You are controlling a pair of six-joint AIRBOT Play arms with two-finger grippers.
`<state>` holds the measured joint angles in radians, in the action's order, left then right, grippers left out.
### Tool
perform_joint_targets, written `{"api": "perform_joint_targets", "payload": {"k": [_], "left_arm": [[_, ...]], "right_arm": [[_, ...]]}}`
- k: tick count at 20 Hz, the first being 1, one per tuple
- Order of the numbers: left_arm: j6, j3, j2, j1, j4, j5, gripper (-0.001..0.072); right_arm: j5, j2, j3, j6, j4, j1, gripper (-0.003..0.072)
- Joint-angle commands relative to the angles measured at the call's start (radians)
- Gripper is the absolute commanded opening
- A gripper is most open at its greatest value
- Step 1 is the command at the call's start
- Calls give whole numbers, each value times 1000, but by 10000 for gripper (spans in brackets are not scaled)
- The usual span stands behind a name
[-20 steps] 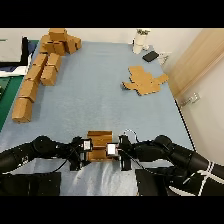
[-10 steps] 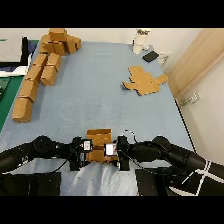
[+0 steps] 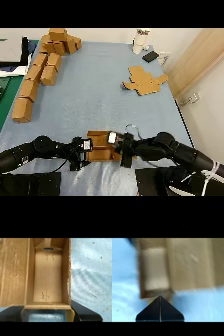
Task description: Fold the box.
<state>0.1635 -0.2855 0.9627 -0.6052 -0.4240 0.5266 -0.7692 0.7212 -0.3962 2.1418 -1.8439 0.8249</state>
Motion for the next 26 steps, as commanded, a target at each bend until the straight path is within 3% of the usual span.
{"api": "perform_joint_targets", "payload": {"k": [1,3,5,8,12,26], "left_arm": [[3,0,0,0,-3,0,477],[4,0,0,0,-3,0,476],[4,0,0,0,-3,0,477],[4,0,0,0,-3,0,477],[4,0,0,0,-3,0,476],[4,0,0,0,-3,0,477]], "right_arm": [[-282,-85,-80,-648,361,-48,4],[-419,-130,-101,-966,470,-113,2],[-484,-143,-75,-1123,414,-215,1],[-357,-140,44,-1063,101,-322,2],[-211,-141,149,-1017,-74,-312,1],[-65,-91,151,-917,-195,-218,1]]}}
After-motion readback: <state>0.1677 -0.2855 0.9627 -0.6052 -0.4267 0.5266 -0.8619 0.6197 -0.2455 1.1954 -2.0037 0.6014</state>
